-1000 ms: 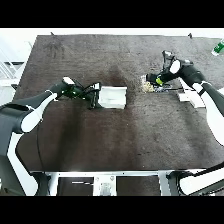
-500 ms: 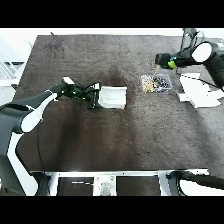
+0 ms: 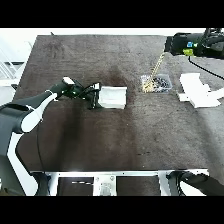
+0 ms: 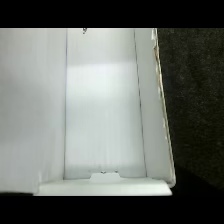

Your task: Fold the box and place the chain.

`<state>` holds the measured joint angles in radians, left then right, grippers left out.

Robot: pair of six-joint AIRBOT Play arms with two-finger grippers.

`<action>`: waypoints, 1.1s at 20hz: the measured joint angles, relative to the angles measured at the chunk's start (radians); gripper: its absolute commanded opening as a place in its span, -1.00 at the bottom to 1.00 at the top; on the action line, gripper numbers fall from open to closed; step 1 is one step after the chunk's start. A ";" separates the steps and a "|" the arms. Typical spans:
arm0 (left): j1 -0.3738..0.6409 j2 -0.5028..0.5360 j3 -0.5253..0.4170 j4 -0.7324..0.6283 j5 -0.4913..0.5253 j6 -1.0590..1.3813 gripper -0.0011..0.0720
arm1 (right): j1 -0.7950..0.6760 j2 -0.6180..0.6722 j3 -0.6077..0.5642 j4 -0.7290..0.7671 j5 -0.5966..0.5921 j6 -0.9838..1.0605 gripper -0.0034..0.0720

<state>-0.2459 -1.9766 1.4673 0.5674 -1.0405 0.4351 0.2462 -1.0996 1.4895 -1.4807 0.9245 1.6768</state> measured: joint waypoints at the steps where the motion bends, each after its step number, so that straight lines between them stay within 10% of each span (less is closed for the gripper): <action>1: 0.000 0.000 0.000 0.000 0.000 0.000 0.12 | 0.023 0.007 0.000 0.000 0.008 -0.003 -0.88; 22: 0.000 0.000 0.000 0.000 0.000 0.000 0.12 | 0.285 -0.013 -0.098 0.028 -0.222 0.027 -0.88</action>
